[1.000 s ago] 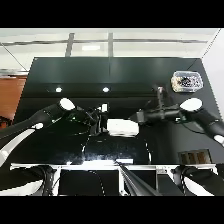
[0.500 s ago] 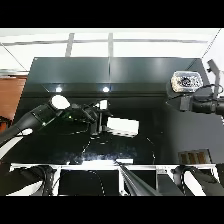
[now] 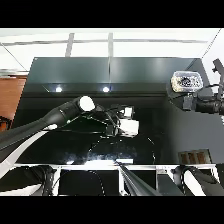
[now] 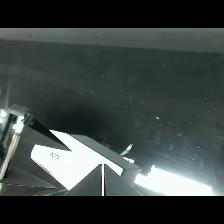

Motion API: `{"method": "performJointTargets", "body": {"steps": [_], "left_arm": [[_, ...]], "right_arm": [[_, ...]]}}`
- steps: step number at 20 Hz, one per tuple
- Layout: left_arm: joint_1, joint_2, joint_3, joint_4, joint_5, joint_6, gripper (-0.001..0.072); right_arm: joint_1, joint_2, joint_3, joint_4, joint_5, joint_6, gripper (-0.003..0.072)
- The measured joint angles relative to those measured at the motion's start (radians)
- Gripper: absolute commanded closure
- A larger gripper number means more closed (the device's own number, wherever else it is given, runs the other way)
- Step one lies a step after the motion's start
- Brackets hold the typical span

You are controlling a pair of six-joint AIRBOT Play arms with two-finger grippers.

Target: Fold the box and place the chain.

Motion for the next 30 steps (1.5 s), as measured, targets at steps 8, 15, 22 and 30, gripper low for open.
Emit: {"method": "performJointTargets", "body": {"steps": [8, 15, 22, 30], "left_arm": [[-0.014, -0.040, 0.026, 0.024, -0.025, -0.090, 0.0000], [-0.019, -0.077, 0.027, 0.035, -0.023, -0.107, 0.0000], [-0.041, -0.105, 0.038, 0.108, -0.033, -0.172, 0.0454], [0.246, 0.000, 0.122, 0.507, -0.058, -0.706, 0.0454]], "right_arm": [[0.000, 0.000, 0.000, -0.009, 0.004, 0.000, 0.0674], [0.000, 0.000, -0.001, -0.011, -0.002, 0.000, 0.0673], [0.000, 0.000, -0.004, -0.013, -0.019, 0.000, 0.0673], [0.000, 0.000, -0.004, -0.013, -0.077, 0.000, 0.0673]]}}
